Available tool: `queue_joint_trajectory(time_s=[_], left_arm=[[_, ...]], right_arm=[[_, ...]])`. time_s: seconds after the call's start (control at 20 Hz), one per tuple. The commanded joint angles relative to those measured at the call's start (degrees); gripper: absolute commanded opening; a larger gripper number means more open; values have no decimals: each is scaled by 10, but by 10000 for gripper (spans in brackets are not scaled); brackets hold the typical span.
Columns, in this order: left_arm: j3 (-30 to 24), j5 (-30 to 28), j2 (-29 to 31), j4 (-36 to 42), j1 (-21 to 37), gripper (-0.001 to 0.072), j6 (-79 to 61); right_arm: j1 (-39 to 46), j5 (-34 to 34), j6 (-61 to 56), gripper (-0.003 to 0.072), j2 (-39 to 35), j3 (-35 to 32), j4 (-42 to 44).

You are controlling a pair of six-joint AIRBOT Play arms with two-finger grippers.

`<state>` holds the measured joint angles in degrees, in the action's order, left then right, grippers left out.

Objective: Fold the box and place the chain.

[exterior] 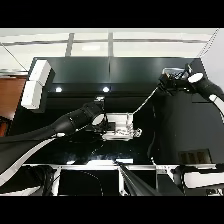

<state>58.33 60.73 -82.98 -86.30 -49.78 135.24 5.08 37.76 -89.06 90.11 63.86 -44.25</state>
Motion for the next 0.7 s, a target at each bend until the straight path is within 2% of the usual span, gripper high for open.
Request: queue_joint_trajectory(time_s=[0.0, 0.15, 0.25, 0.35, 0.5, 0.65], left_arm=[[0, 0, 0, 0, 0, 31, 0], [0, 0, 0, 0, 0, 31, 0], [0, 0, 0, 0, -2, 32, 0], [0, 0, 0, 0, -2, 31, 0], [0, -1, 0, 0, -2, 32, 0], [0, -1, 0, 0, -2, 31, 0]], right_arm=[[25, 65, 94, 12, -80, 5, 3], [63, 120, 129, 12, -199, 28, 3], [77, 203, 151, 12, -266, 51, 3], [78, 257, 169, 12, -326, 54, 3], [77, 294, 169, 12, -396, 54, 3], [78, 297, 169, 12, -452, 54, 8]])
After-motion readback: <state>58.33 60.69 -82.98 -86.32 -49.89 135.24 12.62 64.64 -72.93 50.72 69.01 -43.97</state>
